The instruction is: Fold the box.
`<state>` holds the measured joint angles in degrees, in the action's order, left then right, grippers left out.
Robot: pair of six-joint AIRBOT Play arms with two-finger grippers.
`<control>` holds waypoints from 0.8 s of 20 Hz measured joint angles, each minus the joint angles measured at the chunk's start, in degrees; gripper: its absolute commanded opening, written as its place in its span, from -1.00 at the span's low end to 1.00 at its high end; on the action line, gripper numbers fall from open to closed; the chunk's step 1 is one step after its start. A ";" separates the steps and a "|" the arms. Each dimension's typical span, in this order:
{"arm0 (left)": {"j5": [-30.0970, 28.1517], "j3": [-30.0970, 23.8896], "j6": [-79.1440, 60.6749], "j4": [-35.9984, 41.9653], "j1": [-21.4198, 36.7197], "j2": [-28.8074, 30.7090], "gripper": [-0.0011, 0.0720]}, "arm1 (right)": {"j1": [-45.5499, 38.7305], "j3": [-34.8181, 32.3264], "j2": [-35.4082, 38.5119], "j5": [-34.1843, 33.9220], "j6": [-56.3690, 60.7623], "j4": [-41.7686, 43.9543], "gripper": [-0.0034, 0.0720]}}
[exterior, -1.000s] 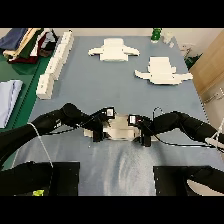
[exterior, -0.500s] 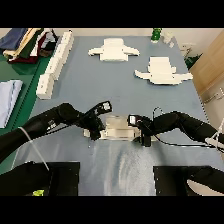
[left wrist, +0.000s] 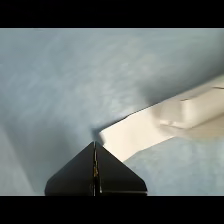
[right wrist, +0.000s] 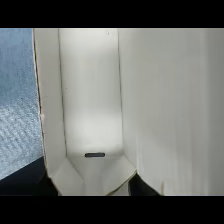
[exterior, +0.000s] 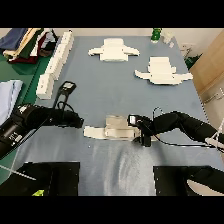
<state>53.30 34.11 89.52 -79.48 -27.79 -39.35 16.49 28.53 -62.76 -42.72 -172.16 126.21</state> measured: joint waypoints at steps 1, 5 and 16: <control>1.46 -0.66 2.34 0.79 2.29 -0.33 -0.93 | 0.02 0.00 0.00 0.00 0.00 0.00 0.13; 3.19 -3.37 2.97 9.35 9.44 -5.18 -0.93 | 0.02 0.00 0.00 0.00 0.00 0.00 0.13; -0.28 -4.98 -12.02 33.05 13.00 -20.55 -0.93 | 0.02 0.00 0.00 0.00 0.02 0.00 0.13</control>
<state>53.01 29.12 77.49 -46.44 -14.79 -59.90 16.51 28.53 -62.76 -42.72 -172.13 126.21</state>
